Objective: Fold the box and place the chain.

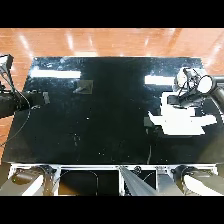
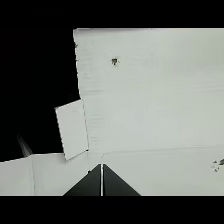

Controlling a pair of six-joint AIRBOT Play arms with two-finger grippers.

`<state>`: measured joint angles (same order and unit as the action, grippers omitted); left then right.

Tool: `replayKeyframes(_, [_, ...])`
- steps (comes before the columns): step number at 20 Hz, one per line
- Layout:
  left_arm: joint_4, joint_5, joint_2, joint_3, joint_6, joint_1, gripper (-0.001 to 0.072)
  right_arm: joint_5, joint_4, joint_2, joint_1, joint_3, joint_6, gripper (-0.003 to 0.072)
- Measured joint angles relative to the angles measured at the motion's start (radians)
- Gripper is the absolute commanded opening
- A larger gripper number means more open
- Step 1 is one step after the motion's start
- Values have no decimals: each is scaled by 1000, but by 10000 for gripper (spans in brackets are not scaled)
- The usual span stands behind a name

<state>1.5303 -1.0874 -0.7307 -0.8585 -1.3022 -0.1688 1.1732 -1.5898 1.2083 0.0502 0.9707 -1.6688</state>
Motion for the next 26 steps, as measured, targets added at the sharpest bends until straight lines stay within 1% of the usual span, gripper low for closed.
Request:
replayKeyframes(17, [0,2,-1,0,0,0,26,0,0,0,0,0,0,36])
replayKeyframes(19, [0,38,-6,0,0,0,26,0,0,0,0,0,0,35])
replayKeyframes(21, [2,113,-20,0,0,-1,26,-14,0,0,0,0,0,36])
replayKeyframes(25, [47,223,-71,0,0,-1,26,-103,0,0,0,0,0,43])
replayKeyframes(26, [58,239,-89,0,0,-1,32,-134,0,0,0,0,-1,480])
